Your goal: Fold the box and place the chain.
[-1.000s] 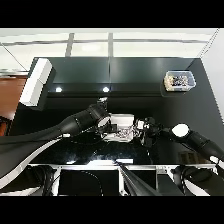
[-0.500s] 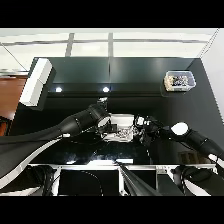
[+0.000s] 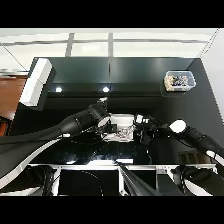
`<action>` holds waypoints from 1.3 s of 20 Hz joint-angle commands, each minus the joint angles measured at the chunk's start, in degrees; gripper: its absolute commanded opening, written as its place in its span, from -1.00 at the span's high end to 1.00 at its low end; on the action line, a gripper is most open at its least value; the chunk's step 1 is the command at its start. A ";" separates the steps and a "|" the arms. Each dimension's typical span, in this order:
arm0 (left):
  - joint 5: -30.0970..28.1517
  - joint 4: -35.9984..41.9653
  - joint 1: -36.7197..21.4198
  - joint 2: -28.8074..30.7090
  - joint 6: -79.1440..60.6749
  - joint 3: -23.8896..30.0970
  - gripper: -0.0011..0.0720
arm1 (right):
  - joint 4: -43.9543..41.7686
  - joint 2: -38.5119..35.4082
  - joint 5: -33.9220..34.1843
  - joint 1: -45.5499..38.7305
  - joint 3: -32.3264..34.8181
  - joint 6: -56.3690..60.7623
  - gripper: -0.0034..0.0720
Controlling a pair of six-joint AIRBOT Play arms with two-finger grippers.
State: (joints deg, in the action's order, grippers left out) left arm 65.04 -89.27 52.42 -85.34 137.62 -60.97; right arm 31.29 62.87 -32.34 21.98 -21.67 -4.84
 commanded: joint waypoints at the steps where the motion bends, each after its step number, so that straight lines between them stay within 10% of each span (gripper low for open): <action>1: 0.02 0.00 -0.02 0.00 -0.02 0.00 0.89 | 0.68 0.20 -0.68 -0.07 -0.15 1.14 0.86; 8: 0.00 -0.02 -0.02 -0.02 -0.02 0.00 0.89 | 10.75 -7.67 -3.82 -0.09 -2.03 22.23 0.86; 15: -0.04 -0.02 -0.02 -0.02 -0.02 0.00 0.89 | 26.32 -21.84 -26.91 -0.09 -17.29 47.93 0.86; 26: -0.24 -0.02 -0.02 -0.02 -0.02 0.00 0.89 | 10.43 -22.53 -30.88 -0.07 -34.73 60.65 0.86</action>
State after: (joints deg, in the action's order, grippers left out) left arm 64.90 -89.27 52.42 -85.34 137.60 -60.97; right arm 48.10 40.18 -63.16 21.93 -54.39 52.12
